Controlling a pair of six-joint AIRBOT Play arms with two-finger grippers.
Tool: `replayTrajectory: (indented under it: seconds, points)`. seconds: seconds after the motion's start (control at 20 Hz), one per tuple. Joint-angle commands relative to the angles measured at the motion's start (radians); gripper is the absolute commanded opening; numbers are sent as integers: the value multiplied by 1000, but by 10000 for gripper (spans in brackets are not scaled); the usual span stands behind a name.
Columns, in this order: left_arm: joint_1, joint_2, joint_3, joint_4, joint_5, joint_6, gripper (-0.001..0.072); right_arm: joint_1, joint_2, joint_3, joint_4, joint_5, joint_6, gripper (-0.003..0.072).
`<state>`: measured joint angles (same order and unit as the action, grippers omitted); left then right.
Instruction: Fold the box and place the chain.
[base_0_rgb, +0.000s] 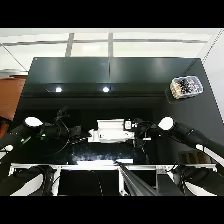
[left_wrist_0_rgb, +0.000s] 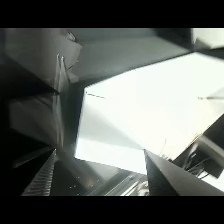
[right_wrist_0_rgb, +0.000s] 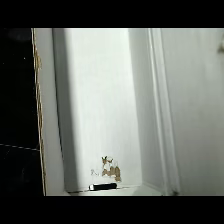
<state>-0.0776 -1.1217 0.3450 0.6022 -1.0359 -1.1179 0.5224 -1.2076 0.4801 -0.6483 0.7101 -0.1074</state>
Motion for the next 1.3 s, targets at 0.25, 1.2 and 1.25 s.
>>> replayTrajectory:
  seconds: [0.25,1.2,1.25]
  points:
    - [-14,-5,143,40,-77,11,714,1,0,-1,0,0,1,470]
    - [230,-5,136,122,-205,83,350,1,0,-1,1,-12,11,470]
    - [230,-5,136,129,-206,82,430,1,0,-1,1,-12,11,470]
